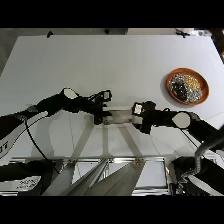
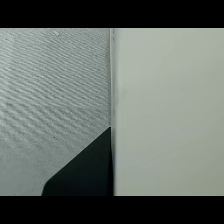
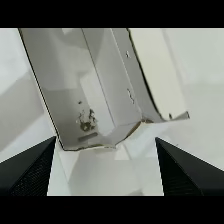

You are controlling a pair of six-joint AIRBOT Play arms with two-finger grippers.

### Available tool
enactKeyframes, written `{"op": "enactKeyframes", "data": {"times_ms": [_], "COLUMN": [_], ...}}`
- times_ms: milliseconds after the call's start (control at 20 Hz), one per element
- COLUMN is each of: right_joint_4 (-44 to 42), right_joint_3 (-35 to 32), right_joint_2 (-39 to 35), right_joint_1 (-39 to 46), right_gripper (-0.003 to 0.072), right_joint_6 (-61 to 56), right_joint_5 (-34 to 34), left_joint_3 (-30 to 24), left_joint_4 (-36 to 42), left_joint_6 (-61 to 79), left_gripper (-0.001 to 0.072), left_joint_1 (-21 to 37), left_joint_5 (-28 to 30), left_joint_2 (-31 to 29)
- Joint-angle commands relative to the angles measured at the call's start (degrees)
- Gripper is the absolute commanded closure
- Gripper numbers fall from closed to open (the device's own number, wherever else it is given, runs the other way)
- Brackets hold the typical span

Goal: Fold the box and place the chain.

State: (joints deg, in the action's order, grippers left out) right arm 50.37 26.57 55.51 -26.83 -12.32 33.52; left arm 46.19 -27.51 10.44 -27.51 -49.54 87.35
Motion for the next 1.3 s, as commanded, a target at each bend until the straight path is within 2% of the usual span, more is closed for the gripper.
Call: {"op": "enactKeyframes", "data": {"times_ms": [0,200,500,850,1250], "right_joint_4": [-0.3,-0.5,-1.9,-4.0,-3.5], "right_joint_3": [3.5,6.7,7.1,9.2,9.6], "right_joint_2": [4.3,6.9,8.4,13.9,14.0], "right_joint_1": [0.2,2.7,3.1,3.1,3.8], "right_gripper": [-0.0011,-0.0011,-0.0011,-0.0010,-0.0008], "right_joint_6": [0.8,0.6,4.1,5.4,10.1], "right_joint_5": [2.7,6.4,9.4,13.9,18.8], "left_joint_3": [0.0,0.0,0.0,0.0,0.0], "left_joint_4": [0.0,0.0,0.0,0.0,0.0], "left_joint_6": [0.0,0.0,0.0,0.0,0.0], "left_gripper": [0.0700,0.0700,0.0700,0.0700,0.0700], "left_joint_1": [0.0,0.0,0.0,0.0,0.0], "left_joint_5": [0.0,0.0,0.0,0.0,0.0], "left_joint_2": [0.0,0.0,0.0,0.0,0.0]}}
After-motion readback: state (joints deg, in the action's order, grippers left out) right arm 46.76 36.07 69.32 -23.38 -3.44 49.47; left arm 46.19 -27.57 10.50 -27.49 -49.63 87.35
